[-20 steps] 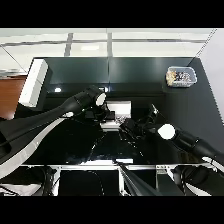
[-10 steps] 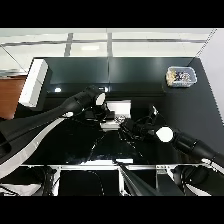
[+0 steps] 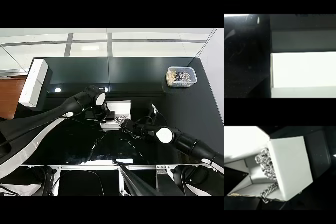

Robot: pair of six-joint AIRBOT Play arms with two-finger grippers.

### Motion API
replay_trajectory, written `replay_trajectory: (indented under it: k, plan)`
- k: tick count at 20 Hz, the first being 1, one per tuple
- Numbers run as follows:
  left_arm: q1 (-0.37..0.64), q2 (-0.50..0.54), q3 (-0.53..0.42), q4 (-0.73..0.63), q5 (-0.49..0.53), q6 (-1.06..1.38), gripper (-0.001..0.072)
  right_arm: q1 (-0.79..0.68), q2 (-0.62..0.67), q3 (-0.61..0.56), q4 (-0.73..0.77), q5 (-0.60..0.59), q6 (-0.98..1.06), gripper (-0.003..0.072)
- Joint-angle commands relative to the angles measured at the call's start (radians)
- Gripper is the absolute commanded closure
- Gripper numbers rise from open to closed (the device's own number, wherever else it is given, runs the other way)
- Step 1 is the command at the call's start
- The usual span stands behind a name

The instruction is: Fold the box and place the chain.

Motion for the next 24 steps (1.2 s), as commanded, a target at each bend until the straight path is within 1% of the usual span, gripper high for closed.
replay_trajectory:
  k: [1, 5, 6, 7, 9, 10, 11, 14, 15, 20, 24]
  plan:
    - [0.0, 0.0, 0.0, 0.0, -0.001, 0.0, 0.0679, 0.001, -0.001, -0.001, -0.048, -0.007, 0.0, 0.0331]
    - [0.0, 0.0, 0.0, 0.0, 0.0, 0.0, 0.0679, 0.011, -0.001, -0.001, -0.08, -0.005, 0.0, 0.0331]
    - [0.0, 0.0, 0.0, 0.0, 0.0, 0.0, 0.0679, 0.016, -0.001, -0.001, -0.084, -0.006, -0.001, 0.0376]
    - [0.0, 0.0, 0.0, 0.0, 0.0, 0.0, 0.0679, 0.017, 0.0, -0.001, -0.089, -0.007, -0.001, 0.0438]
    - [0.0, 0.0, 0.0, 0.0, 0.0, 0.0, 0.0679, 0.018, 0.0, -0.001, -0.097, -0.008, -0.001, 0.0449]
    - [0.0, 0.0, 0.0, 0.0, 0.0, 0.0, 0.0679, 0.018, -0.001, -0.001, -0.1, -0.008, -0.002, 0.0485]
    - [0.0, 0.0, 0.0, 0.0, 0.0, 0.0, 0.0679, 0.018, -0.001, -0.001, -0.11, -0.008, -0.002, 0.0602]
    - [0.0, 0.0, 0.0, 0.0, 0.0, 0.0, 0.0679, 0.018, 0.0, -0.001, -0.118, -0.007, -0.002, 0.0634]
    - [0.0, 0.0, 0.0, 0.0, 0.0, 0.0, 0.0679, 0.018, 0.0, -0.001, -0.119, -0.007, -0.004, 0.0664]
    - [0.0, 0.0, 0.0, 0.0, 0.0, 0.0, 0.0679, 0.018, 0.007, -0.001, -0.15, 0.03, -0.004, 0.0664]
    - [0.0, 0.0, 0.0, 0.0, 0.0, 0.0, 0.0679, 0.017, 0.068, 0.003, -0.192, 0.093, -0.005, 0.0664]
